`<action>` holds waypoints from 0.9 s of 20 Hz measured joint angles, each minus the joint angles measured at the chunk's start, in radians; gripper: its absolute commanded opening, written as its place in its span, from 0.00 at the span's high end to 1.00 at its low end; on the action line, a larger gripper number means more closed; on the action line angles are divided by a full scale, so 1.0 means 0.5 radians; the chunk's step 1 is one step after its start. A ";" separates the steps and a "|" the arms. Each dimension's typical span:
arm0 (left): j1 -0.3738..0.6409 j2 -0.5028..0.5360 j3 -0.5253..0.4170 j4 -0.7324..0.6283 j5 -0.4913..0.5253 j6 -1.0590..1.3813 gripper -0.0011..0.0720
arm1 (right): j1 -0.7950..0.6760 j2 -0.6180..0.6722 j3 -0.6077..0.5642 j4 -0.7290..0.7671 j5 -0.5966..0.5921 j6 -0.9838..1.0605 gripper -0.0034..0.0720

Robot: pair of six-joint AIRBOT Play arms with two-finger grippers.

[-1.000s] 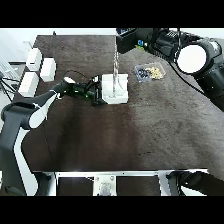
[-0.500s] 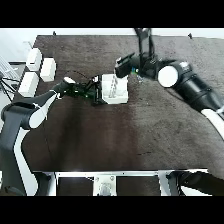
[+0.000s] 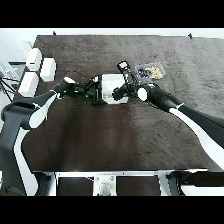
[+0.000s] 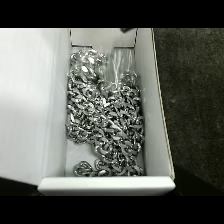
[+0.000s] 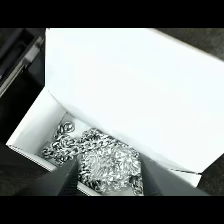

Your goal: Fold the box and place the chain.

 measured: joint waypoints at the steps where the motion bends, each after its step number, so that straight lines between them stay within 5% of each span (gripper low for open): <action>1: 0.000 0.000 0.000 -0.001 0.000 0.000 0.50 | -0.007 0.026 -0.003 -0.002 0.004 -0.002 0.40; 4: 0.000 0.000 0.000 0.000 0.000 0.000 0.50 | -0.047 0.214 -0.007 -0.079 0.019 -0.071 0.49; 11: 0.000 0.000 0.000 0.000 0.002 0.000 0.50 | -0.487 0.483 -0.003 -0.236 -0.050 -0.436 0.49; 14: 0.000 0.000 0.000 0.000 0.003 0.000 0.50 | -0.700 0.379 0.102 0.127 0.079 -0.783 0.52; 18: 0.000 0.000 0.000 0.000 0.008 0.001 0.50 | -0.875 0.114 0.330 0.758 0.397 -1.346 0.70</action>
